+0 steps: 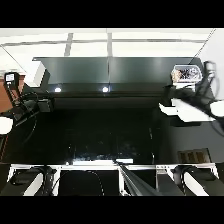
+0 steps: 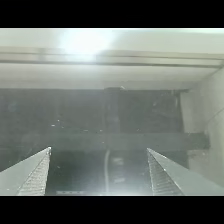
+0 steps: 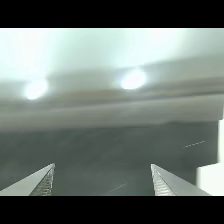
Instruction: Fold the box and place the chain.
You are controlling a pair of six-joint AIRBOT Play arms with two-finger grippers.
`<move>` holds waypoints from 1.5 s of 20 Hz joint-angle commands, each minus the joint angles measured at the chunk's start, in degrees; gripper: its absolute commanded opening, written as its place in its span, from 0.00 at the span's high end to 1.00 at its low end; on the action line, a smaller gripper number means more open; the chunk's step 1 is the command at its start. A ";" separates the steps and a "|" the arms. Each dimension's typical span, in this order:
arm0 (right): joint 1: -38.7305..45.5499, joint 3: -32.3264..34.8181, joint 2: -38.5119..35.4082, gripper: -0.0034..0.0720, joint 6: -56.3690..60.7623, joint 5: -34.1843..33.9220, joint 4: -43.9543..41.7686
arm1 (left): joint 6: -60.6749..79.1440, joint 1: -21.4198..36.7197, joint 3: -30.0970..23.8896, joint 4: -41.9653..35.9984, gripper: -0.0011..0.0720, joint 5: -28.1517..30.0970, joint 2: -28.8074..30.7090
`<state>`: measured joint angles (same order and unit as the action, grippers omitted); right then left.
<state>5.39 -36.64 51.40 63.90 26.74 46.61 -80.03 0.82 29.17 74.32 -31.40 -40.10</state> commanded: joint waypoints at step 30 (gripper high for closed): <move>42.03 -54.60 50.03 0.92 -12.83 60.61 6.51 | 0.55 -0.13 -0.02 -9.29 0.02 -2.16 -4.09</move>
<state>48.45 -93.08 105.16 50.54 85.89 57.47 -79.48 0.71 29.17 65.08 -33.61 -44.18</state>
